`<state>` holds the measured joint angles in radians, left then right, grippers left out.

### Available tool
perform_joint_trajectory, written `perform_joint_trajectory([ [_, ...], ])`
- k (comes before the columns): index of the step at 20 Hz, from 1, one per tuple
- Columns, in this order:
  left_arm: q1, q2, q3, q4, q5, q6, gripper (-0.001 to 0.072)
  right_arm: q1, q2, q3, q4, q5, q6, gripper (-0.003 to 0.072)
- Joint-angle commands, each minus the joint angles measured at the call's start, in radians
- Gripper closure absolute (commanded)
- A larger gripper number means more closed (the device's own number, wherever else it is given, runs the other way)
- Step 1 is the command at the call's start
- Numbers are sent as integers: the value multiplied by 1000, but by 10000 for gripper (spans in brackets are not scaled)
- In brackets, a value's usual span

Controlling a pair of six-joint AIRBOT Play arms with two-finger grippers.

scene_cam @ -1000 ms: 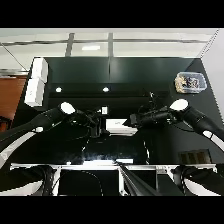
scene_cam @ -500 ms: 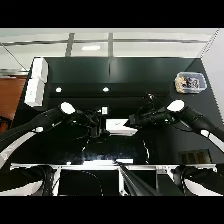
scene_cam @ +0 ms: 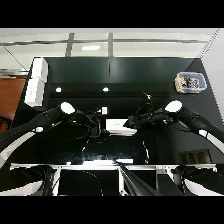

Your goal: Fold the box and place the chain.

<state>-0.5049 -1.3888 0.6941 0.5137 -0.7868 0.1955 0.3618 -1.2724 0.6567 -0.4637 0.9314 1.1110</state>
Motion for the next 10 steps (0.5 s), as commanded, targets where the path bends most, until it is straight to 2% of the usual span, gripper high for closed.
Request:
perform_joint_trajectory([
  [1, 0, 0, 0, -2, 1, -1, 300, -21, 10, 26, -5, 60, -33, 676],
  [4, 0, 0, 0, -2, 0, -1, 299, -105, 62, 92, -42, 215, -56, 676],
  [7, 1, 3, 1, 3, -2, -1, 299, -247, 149, 163, -159, 345, -57, 677],
  [8, 2, 6, 6, 11, -3, -1, 278, -306, 182, 175, -201, 371, -56, 676],
  [9, 2, 9, 14, 24, -11, -2, 157, -365, 214, 177, -229, 386, -56, 676],
  [10, 2, 17, 24, 48, -24, -25, -11, -426, 245, 177, -253, 403, -56, 676],
])
